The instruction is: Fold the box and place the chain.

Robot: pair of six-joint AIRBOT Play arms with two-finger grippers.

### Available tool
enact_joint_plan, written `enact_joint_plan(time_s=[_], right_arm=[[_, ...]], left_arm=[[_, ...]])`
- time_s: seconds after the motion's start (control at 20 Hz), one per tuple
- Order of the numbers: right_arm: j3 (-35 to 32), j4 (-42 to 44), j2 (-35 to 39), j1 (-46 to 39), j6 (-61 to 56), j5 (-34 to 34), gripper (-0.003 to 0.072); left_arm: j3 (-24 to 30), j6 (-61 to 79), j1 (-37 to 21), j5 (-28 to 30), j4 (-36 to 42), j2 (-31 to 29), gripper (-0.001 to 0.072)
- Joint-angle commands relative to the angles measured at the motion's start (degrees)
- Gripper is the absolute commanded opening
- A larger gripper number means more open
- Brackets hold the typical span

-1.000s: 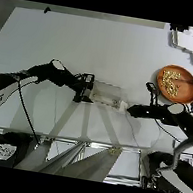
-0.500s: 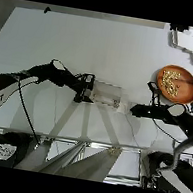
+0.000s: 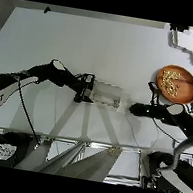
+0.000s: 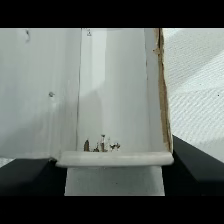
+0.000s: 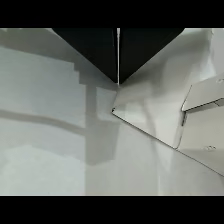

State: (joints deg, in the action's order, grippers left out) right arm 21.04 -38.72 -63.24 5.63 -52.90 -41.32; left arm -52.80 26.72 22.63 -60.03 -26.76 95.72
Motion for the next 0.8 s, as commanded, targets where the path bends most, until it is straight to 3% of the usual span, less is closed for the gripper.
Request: enact_joint_plan(time_s=[0.0, 0.4, 0.75], right_arm=[[0.0, 6.4, -0.6, 0.0, 3.2, -3.2, -0.0001], [0.0, 7.5, 1.5, 0.0, 5.0, -6.6, 0.0000], [0.0, -5.1, 5.4, -3.4, -1.6, -4.9, 0.0001]], left_arm=[[-0.1, 0.0, 0.0, 0.0, 0.0, 0.0, 0.0217], [-0.1, 0.0, 0.0, 0.0, 0.0, 0.0, 0.0217], [-0.1, 0.0, 0.0, -0.2, 0.0, 0.0, 0.0217]])
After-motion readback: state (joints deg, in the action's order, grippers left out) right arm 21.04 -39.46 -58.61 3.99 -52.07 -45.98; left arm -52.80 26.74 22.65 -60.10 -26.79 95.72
